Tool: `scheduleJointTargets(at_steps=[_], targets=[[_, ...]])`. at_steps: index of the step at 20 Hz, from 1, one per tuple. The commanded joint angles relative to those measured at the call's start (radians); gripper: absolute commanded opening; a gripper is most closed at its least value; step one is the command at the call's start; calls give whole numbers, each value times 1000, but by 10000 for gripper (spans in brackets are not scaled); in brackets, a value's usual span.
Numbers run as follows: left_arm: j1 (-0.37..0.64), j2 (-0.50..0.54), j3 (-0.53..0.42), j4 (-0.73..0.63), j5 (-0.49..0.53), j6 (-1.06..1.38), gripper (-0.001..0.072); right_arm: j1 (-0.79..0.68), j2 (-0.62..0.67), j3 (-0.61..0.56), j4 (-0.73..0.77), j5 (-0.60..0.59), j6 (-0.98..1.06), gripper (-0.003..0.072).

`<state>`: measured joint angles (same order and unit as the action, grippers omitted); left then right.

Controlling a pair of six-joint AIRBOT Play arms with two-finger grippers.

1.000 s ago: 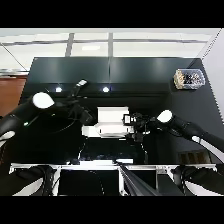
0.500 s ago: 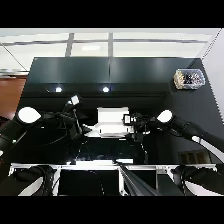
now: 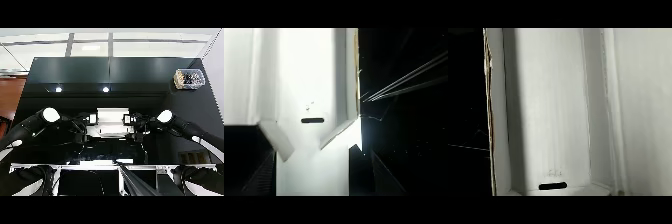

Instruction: Fold the box and place the chain.

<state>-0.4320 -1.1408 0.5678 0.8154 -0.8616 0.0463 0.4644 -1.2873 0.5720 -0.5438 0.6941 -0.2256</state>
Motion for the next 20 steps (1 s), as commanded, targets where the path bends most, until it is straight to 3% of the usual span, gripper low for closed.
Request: scheduleJointTargets(at_steps=[1,4,7,9,12,16,18,20], targets=[[-35,-23,2,8,72,-2,454,1,0,0,0,1,0,254],[-35,-23,2,8,78,-2,267,1,0,0,0,1,0,254],[-35,-23,2,-77,77,-2,264,1,0,0,0,1,0,254],[-35,-24,2,-154,95,-2,178,1,0,0,0,1,0,254],[-35,-34,2,-248,100,0,167,1,0,0,0,1,0,254],[-47,-66,2,-277,99,13,167,1,0,0,0,1,0,254],[-53,-84,2,-274,103,21,76,1,0,0,0,1,0,254],[-54,-90,2,-273,104,22,53,1,0,0,0,-1,0,254]])
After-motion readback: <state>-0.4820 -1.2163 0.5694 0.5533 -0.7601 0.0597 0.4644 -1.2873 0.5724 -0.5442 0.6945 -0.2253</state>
